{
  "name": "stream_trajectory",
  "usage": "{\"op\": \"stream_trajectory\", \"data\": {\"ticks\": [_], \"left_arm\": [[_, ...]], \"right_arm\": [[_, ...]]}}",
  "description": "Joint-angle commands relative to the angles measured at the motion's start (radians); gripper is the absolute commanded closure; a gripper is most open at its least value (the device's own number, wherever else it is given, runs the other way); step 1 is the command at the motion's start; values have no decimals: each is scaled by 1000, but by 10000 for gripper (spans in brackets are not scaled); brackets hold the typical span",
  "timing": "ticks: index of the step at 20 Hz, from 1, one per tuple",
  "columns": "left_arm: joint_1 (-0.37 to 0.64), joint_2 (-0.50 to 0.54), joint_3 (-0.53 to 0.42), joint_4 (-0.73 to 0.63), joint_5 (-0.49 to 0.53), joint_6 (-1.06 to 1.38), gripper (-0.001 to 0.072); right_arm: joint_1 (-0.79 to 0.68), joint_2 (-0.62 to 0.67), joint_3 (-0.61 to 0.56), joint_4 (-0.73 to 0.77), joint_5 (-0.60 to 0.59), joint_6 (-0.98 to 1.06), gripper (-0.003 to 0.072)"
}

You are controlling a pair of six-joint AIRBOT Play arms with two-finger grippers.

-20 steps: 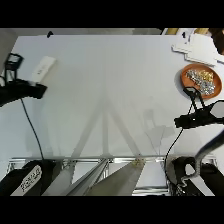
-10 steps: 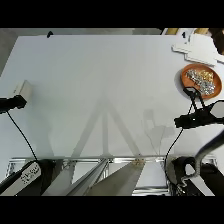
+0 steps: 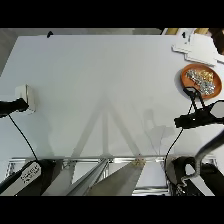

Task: Fold the box and place the chain.

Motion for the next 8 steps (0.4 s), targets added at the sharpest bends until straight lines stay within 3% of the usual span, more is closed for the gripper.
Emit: {"op": "stream_trajectory", "data": {"ticks": [1, 4, 8], "left_arm": [[-2, 88, 0, -2, 3, -44, 10], [-41, 165, 0, 6, 10, -58, 10], [-68, 190, 0, 27, 3, -60, 10]], "right_arm": [[-1, 1, 0, 0, 0, 0, 667], [-1, 1, 0, 0, 0, 0, 667], [-1, 1, 0, 0, 0, 0, 667]]}}
